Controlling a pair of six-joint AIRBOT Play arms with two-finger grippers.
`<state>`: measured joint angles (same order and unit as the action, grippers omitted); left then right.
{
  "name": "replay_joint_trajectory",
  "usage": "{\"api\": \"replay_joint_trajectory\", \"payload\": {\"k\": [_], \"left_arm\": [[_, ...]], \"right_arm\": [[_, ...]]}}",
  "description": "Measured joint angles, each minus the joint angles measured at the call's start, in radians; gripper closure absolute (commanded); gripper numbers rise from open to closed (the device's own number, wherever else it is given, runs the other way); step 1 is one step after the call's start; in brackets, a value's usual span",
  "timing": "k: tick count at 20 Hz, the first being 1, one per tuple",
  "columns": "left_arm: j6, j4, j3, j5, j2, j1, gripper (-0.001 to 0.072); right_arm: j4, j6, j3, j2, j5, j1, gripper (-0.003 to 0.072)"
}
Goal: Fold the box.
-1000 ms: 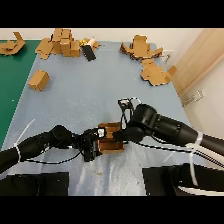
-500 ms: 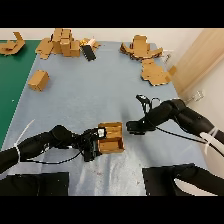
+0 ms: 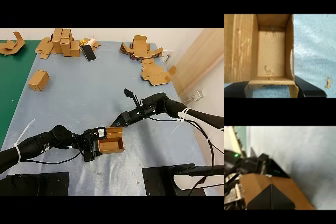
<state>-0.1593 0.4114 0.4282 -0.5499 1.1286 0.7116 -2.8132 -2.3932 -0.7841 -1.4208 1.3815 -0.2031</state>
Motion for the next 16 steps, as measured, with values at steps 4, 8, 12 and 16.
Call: {"api": "replay_joint_trajectory", "payload": {"k": [4, 8, 12, 16], "left_arm": [[0.0, 0.0, 0.0, 0.0, 0.0, 0.0, 0.0271], [0.0, 0.0, 0.0, 0.0, 0.0, 0.0, 0.027], [0.0, 0.0, 0.0, 0.0, 0.0, 0.0, 0.027], [0.0, 0.0, 0.0, 0.0, 0.0, 0.0, 0.027]], "right_arm": [[-0.018, -0.102, 0.093, 0.066, 0.066, -0.01, 0.0685], [0.027, -0.15, 0.232, 0.197, -0.045, -0.06, 0.0684], [0.109, -0.15, 0.31, 0.337, -0.227, -0.13, 0.0684], [0.164, -0.119, 0.331, 0.468, -0.356, -0.201, 0.0684]]}}
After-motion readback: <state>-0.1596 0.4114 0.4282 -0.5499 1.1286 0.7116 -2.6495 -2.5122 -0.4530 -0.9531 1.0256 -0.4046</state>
